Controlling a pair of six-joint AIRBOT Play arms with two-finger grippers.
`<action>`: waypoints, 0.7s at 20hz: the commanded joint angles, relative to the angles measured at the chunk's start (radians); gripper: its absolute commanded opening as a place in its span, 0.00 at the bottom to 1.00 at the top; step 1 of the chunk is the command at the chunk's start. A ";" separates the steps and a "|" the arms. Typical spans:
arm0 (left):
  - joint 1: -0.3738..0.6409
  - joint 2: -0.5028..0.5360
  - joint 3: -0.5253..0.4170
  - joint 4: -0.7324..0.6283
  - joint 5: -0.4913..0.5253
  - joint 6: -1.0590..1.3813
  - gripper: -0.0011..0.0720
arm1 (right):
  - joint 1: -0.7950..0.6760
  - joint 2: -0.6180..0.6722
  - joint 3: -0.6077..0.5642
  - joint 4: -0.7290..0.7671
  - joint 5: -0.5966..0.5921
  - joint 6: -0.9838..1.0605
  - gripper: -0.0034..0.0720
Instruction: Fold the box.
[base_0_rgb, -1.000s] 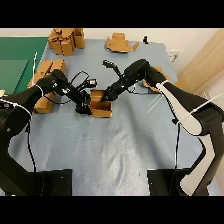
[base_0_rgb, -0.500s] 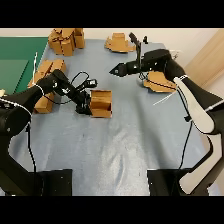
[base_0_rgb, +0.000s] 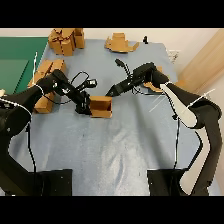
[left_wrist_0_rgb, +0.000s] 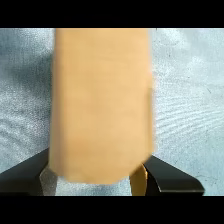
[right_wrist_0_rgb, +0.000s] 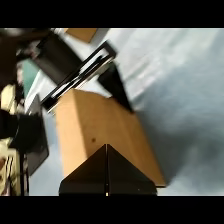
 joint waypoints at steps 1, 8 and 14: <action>0.000 0.000 0.000 0.000 0.001 0.000 0.09 | 0.043 0.031 0.000 -0.055 -0.083 -0.124 0.05; 0.000 0.000 0.000 0.000 0.001 0.000 0.09 | 0.080 0.033 0.000 -0.218 0.055 -0.030 0.41; 0.000 0.000 0.000 0.000 0.000 -0.001 0.09 | 0.108 0.051 0.000 -0.249 0.107 -0.153 0.47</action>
